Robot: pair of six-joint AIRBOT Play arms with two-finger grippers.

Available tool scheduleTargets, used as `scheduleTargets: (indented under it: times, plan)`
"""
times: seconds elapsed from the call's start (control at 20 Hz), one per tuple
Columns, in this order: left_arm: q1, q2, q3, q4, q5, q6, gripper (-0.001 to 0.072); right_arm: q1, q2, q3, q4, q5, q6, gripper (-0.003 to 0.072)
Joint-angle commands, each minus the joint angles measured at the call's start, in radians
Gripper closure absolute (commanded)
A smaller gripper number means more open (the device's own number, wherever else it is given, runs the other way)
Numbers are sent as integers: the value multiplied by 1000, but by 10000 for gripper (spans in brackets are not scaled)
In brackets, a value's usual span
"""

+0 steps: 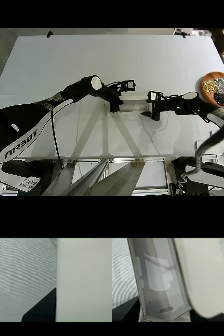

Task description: Fold the box and place the chain.

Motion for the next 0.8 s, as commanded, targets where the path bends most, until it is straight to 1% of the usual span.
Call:
scheduleTargets:
  times: [0.0,0.75]
  plan:
    - [0,1,0,0,1,0,699,1,-4,0,-3,1,1,156]
    - [0,1,0,0,1,0,699,1,-4,0,18,19,-7,132]
